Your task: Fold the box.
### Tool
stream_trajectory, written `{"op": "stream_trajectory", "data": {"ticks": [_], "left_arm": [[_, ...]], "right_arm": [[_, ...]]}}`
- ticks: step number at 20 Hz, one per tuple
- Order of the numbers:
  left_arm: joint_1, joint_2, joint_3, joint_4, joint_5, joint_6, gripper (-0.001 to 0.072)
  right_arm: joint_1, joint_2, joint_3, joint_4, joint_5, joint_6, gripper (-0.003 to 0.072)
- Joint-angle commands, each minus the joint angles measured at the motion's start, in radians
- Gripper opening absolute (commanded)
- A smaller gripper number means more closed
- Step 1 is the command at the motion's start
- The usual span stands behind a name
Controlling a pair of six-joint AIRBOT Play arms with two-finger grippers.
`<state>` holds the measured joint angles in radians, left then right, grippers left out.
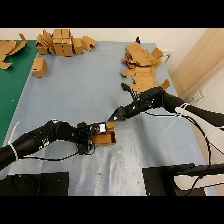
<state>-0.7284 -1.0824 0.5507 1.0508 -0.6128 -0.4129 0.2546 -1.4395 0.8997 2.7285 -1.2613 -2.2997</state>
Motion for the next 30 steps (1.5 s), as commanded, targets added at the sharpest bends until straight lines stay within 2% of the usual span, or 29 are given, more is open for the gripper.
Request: {"op": "stream_trajectory", "data": {"ticks": [1,4,5,10,12,16,22,23,24,25,29,30], "left_arm": [[0.0,0.0,0.001,0.003,0.003,-0.006,0.0416],[0.0,0.0,0.001,0.003,0.002,-0.006,0.0417],[0.0,0.0,0.001,0.002,0.002,-0.006,0.0417],[0.0,0.0,0.001,0.001,0.003,-0.006,0.0417],[0.0,0.0,0.001,0.001,0.003,-0.006,0.0417],[0.0,0.0,0.001,0.001,0.003,-0.006,0.0417],[0.0,0.0,0.001,0.001,0.003,-0.006,0.0417],[0.0,0.0,0.001,0.001,0.003,-0.006,0.0417],[0.0,0.0,0.001,0.001,0.003,-0.006,0.0417],[0.0,0.0,0.001,0.001,0.003,-0.006,0.0417],[0.0,0.0,0.001,0.001,0.003,-0.006,0.0417],[0.0,0.0,0.001,0.001,0.003,-0.006,0.0417]], "right_arm": [[0.058,0.001,0.0,-0.014,-0.023,-0.078,0.0001],[0.148,0.032,-0.024,-0.032,-0.014,-0.164,0.0001],[0.18,0.069,-0.04,-0.065,0.024,-0.169,0.0001],[0.317,0.256,-0.119,-0.363,0.413,-0.174,0.0001],[0.361,0.284,-0.126,-0.425,0.51,-0.201,0.0001],[0.447,0.35,-0.15,-0.568,0.525,-0.201,0.0],[0.537,0.586,-0.364,-0.636,0.675,-0.191,0.0003],[0.548,0.594,-0.37,-0.653,0.677,-0.232,0.0081],[0.552,0.594,-0.368,-0.653,0.679,-0.272,0.02],[0.552,0.594,-0.368,-0.652,0.696,-0.314,0.0255],[0.551,0.584,-0.367,-0.652,0.733,-0.436,0.0256],[0.551,0.583,-0.367,-0.653,0.733,-0.436,0.034]]}}
